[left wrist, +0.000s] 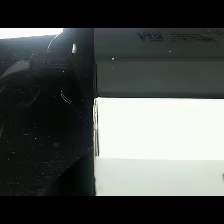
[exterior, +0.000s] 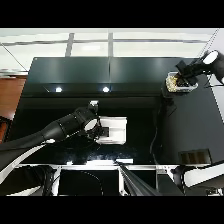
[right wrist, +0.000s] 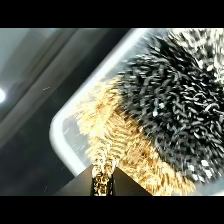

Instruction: Fold the box and place the chain.

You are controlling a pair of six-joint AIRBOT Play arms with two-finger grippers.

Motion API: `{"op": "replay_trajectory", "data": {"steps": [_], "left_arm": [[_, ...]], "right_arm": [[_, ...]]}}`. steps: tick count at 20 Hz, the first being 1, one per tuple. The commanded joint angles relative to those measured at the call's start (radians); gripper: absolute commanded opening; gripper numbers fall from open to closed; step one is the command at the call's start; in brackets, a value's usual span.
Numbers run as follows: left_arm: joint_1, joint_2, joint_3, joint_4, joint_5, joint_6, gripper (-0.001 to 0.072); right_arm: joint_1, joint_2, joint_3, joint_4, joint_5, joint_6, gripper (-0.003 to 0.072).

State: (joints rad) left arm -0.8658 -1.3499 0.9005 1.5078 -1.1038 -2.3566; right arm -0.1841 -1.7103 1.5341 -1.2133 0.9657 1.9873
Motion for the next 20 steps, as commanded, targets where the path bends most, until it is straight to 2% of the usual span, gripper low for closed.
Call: {"op": "replay_trajectory", "data": {"steps": [1,5,9,14,17,20], "left_arm": [[0.001,0.0,0.0,0.0,0.001,0.0,0.0029],[0.001,0.0,0.0,-0.001,0.0,0.0,0.0028],[0.001,0.0,0.0,-0.001,0.0,0.0,0.0028],[0.001,0.0,0.0,-0.001,0.0,0.0,0.0028],[0.001,0.0,0.0,-0.001,0.001,0.0,0.0028],[0.001,0.0,0.0,-0.001,0.003,0.0,0.0028]], "right_arm": [[-0.011,0.131,0.001,0.01,0.048,-0.182,0.0009],[-0.013,0.319,0.044,0.044,0.07,-0.315,0.0008],[-0.012,0.46,0.218,0.103,0.134,-0.475,0.0007],[-0.013,0.58,0.372,0.176,0.172,-0.486,0.0007],[-0.002,0.656,0.352,0.21,0.29,-0.51,0.0007],[0.068,0.772,0.175,0.213,0.348,-0.525,0.0005]]}}
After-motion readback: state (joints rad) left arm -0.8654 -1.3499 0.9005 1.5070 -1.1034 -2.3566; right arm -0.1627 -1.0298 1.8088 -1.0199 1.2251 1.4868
